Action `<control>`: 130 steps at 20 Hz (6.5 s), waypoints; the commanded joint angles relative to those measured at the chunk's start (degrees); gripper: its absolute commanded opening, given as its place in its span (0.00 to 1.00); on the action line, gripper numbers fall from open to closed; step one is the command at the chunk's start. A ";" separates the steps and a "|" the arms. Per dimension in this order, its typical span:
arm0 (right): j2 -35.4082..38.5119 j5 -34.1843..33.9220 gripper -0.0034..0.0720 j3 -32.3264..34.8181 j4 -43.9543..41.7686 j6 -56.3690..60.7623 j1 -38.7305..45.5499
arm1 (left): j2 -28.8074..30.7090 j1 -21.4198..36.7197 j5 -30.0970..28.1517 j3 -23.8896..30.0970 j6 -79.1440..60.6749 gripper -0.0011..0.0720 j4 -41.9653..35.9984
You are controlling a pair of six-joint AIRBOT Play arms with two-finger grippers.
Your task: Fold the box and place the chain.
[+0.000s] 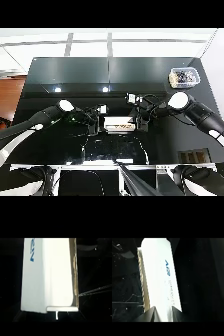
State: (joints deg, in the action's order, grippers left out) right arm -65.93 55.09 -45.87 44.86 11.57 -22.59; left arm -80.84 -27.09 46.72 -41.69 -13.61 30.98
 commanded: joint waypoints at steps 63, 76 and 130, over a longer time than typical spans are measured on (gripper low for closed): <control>-2.75 5.95 0.07 1.29 -18.14 49.27 4.52 | -0.02 0.02 0.00 -0.07 0.00 0.48 0.00; -9.86 4.87 0.07 1.29 -15.72 48.43 4.55 | -0.02 0.02 0.00 -0.07 0.02 0.48 0.00; 12.15 8.28 0.07 -7.32 34.03 69.66 18.64 | 6.62 0.13 0.39 -2.10 5.14 1.00 3.76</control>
State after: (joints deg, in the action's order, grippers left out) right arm -55.96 60.31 -53.04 66.50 73.56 -7.68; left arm -77.45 -27.05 46.98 -43.35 -9.61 31.83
